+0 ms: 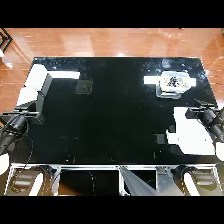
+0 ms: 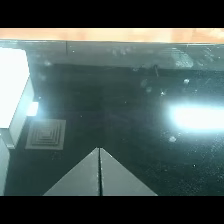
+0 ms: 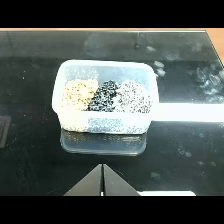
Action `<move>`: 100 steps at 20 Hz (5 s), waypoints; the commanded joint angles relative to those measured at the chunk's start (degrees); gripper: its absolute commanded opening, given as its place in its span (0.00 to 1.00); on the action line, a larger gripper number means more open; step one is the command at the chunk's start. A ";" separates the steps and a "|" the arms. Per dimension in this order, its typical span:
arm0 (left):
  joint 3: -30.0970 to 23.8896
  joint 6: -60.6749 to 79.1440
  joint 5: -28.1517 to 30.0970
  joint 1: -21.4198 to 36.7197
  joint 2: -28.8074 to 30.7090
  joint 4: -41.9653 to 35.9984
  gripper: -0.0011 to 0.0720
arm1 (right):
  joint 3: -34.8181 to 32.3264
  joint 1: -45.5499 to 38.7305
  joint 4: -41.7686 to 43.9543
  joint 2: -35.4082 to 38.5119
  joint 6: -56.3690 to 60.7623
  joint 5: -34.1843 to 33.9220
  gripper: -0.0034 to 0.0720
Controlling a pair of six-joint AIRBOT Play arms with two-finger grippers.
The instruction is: Fold the box and place the chain.
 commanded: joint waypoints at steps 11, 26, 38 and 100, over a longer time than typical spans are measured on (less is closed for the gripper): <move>0.00 0.00 0.15 0.04 0.07 -0.02 0.04 | 0.04 -0.04 0.00 0.00 0.00 0.00 0.07; 14.99 -0.76 -10.54 -0.68 -25.88 -10.56 0.72 | 0.26 0.00 23.08 -0.20 -0.48 -1.33 0.79; 33.20 1.46 -17.92 -9.27 -38.86 -11.98 0.90 | 28.30 -28.98 -22.71 -23.85 22.99 31.56 0.99; 33.16 1.79 -4.55 -12.68 -43.91 -22.56 0.89 | 46.90 -66.20 34.71 -73.79 -34.56 74.77 0.07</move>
